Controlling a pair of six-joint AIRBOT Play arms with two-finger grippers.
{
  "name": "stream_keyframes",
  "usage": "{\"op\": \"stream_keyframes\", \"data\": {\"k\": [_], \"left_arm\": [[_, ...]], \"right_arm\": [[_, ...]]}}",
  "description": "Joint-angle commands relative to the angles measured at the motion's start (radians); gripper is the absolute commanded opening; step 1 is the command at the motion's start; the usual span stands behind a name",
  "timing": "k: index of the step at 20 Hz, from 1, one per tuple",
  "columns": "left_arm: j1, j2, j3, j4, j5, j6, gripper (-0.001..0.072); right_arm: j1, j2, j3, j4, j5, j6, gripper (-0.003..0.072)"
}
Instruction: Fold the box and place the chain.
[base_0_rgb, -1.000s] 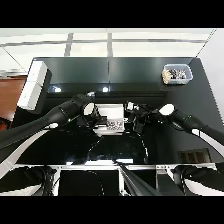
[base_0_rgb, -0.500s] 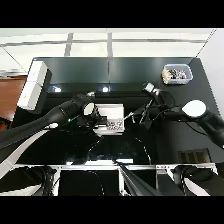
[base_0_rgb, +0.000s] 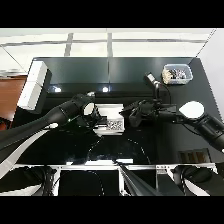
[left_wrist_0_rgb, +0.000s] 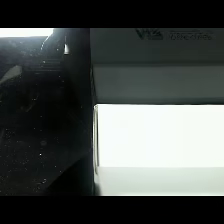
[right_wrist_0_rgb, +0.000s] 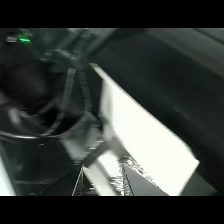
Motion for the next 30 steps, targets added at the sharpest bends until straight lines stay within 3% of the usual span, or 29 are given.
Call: {"op": "stream_keyframes", "data": {"k": [1, 7, 11, 12, 14, 15, 19, 21, 22, 23, 25, 27, 28, 30], "left_arm": [[0.001, 0.0, 0.0, 0.0, 0.001, 0.0, 0.0029], [-0.029, -0.001, 0.063, 0.016, -0.01, -0.03, 0.0026], [-0.038, -0.014, 0.098, 0.026, -0.028, -0.072, 0.003], [-0.038, -0.019, 0.103, 0.026, -0.046, -0.069, 0.0125], [-0.038, -0.016, 0.122, 0.037, -0.097, -0.031, 0.0534], [-0.039, -0.009, 0.138, 0.056, -0.126, 0.028, 0.0579], [-0.037, 0.153, 0.137, 0.208, -0.222, 0.224, 0.0579], [0.018, 0.27, 0.058, 0.361, -0.246, 0.228, 0.0578], [0.09, 0.325, -0.002, 0.356, -0.239, 0.233, 0.0576], [0.169, 0.373, -0.066, 0.307, -0.212, 0.254, 0.0575], [0.339, 0.464, -0.226, 0.053, -0.057, 0.411, 0.0573], [0.459, 0.519, -0.389, -0.355, 0.122, 0.896, 0.0573], [0.49, 0.515, -0.446, -0.517, 0.125, 1.237, 0.0572], [0.491, 0.485, -0.5, -0.607, 0.109, 1.679, 0.0575]], "right_arm": [[-0.11, 0.011, 0.001, -0.091, 0.046, 0.033, 0.0293], [-0.309, 0.011, 0.001, -0.093, 0.283, 0.033, 0.0292], [-0.315, 0.011, 0.001, -0.092, 0.291, 0.033, 0.0293], [-0.315, 0.011, 0.001, -0.092, 0.291, 0.033, 0.0293], [-0.315, 0.011, 0.001, -0.092, 0.291, 0.033, 0.0292], [-0.315, 0.011, 0.001, -0.092, 0.29, 0.033, 0.0293], [-0.317, 0.011, 0.001, -0.094, 0.289, 0.033, 0.0292], [-0.317, 0.011, 0.001, -0.109, 0.282, 0.033, 0.0293], [-0.317, 0.011, 0.001, -0.115, 0.274, 0.033, 0.0292], [-0.317, 0.011, 0.001, -0.115, 0.267, 0.033, 0.0292], [-0.317, 0.011, 0.001, -0.115, 0.253, 0.033, 0.0292], [-0.317, 0.011, 0.001, -0.115, 0.239, 0.033, 0.0292], [-0.317, 0.011, 0.001, -0.115, 0.231, 0.033, 0.0293], [-0.317, 0.011, 0.001, -0.115, 0.227, 0.033, 0.0292]]}}
